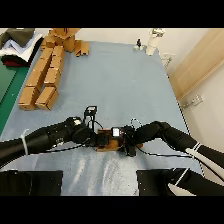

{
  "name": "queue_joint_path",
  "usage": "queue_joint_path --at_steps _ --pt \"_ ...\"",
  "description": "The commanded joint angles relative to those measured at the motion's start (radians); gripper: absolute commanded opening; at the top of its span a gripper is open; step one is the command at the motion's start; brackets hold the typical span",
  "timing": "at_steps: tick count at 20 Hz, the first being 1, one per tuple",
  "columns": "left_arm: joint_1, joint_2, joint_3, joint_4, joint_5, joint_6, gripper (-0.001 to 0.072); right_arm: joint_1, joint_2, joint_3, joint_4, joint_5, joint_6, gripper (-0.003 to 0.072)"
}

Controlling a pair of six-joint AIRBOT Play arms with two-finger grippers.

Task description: Fold the box.

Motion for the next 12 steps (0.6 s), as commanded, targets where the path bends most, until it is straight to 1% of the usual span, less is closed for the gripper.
queue_joint_path --at_steps 1,2,4,6,10,11,12 --pt "-0.028 -0.058 0.071 0.079 -0.077 -0.074 0.0487 0.000 0.000 0.001 0.000 0.000 0.000 0.0418" --pt "-0.039 -0.083 0.101 0.097 -0.102 -0.081 0.0486 0.000 0.000 0.001 0.000 0.000 0.000 0.0417" --pt "-0.056 -0.143 0.168 0.134 -0.189 -0.098 0.0486 0.000 0.000 0.001 0.000 0.000 0.000 0.0417" --pt "-0.061 -0.197 0.216 0.145 -0.257 -0.098 0.0486 0.000 0.000 0.001 0.000 0.000 0.000 0.0418" --pt "-0.059 -0.229 0.222 0.146 -0.262 -0.130 0.0484 0.000 0.000 0.001 0.000 0.000 0.000 0.0418" --pt "-0.061 -0.229 0.222 0.148 -0.255 -0.159 0.0405 0.000 0.000 0.001 0.000 0.000 0.000 0.0418" --pt "-0.061 -0.229 0.222 0.148 -0.244 -0.158 0.0266 0.000 0.000 0.001 0.000 0.000 0.000 0.0418"
